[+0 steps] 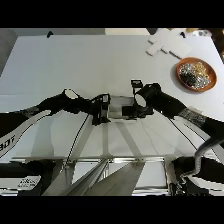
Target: Fold the box and place the chain.
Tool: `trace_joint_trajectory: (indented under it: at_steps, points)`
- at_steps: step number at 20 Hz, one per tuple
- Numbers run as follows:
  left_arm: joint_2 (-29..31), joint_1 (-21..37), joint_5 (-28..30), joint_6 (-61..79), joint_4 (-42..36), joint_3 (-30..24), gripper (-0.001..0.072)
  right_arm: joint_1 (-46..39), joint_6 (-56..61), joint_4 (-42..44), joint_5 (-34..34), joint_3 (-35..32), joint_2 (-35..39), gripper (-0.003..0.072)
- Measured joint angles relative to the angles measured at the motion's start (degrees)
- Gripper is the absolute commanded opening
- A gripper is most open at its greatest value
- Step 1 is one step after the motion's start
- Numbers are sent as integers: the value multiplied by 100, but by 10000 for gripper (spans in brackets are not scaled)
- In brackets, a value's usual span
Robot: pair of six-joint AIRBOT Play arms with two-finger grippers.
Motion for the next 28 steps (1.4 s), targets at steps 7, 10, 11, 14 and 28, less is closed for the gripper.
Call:
trace_joint_trajectory:
  at_steps: [7,10,11,14,28]
  points:
    - [0,0,0,-2,0,0,390,-57,232,-138,-146,-22,-42,261]
    - [0,0,0,4,2,0,390,-61,251,-168,-205,-22,-42,262]
    - [0,0,0,4,2,0,390,-61,251,-170,-208,-22,-42,262]
    - [0,0,0,2,2,0,390,-61,267,-181,-229,-24,-42,261]
    - [0,0,0,28,15,0,390,-31,682,-151,-273,-76,-63,213]
